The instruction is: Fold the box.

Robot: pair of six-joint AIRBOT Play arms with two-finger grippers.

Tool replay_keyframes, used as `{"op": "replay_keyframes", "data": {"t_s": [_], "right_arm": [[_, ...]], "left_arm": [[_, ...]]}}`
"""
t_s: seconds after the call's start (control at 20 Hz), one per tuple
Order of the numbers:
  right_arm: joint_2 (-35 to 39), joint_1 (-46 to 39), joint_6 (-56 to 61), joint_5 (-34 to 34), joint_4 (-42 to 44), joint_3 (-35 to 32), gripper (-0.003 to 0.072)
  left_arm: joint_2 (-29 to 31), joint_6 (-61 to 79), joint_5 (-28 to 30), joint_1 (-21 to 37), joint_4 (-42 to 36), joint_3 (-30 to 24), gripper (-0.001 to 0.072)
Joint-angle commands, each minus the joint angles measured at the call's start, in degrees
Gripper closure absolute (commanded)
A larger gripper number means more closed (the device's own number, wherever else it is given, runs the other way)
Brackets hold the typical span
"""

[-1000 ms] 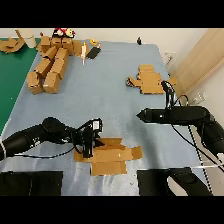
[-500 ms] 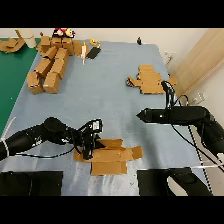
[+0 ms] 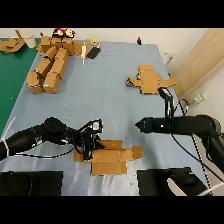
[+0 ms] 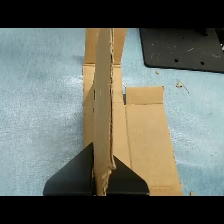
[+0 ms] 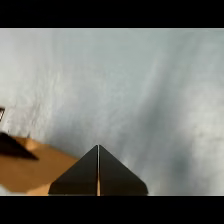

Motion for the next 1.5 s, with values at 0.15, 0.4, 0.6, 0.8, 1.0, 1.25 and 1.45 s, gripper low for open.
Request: {"op": "replay_keyframes", "data": {"t_s": [0.15,0.4,0.6,0.8,1.0,1.25,1.45], "right_arm": [[14.4,18.3,23.0,-12.1,-9.4,-5.9,0.0684],[15.1,35.5,27.6,-10.2,-7.9,-9.7,0.0684],[15.0,54.5,37.7,-4.0,-25.8,-10.3,0.0684],[11.3,73.5,47.0,-2.8,-40.9,-10.7,0.0684],[-1.1,89.8,51.3,2.0,-56.6,-10.7,0.0684],[-12.0,93.7,53.6,6.4,-60.6,-10.2,0.0314],[-12.2,93.7,53.7,8.6,-60.5,-10.2,0.0309]], "left_arm": [[0.0,0.0,0.0,0.0,0.0,0.0,0.0697],[0.0,0.0,0.0,0.0,0.0,0.0,0.0697],[0.0,0.0,0.0,0.0,0.0,0.0,0.0697],[0.0,0.0,0.0,0.0,0.0,0.0,0.0697],[0.0,0.0,0.0,0.0,0.0,0.0,0.0698],[0.0,0.0,0.0,0.0,0.0,0.0,0.0698],[0.0,0.0,0.0,0.0,0.0,0.0,0.0697]]}}
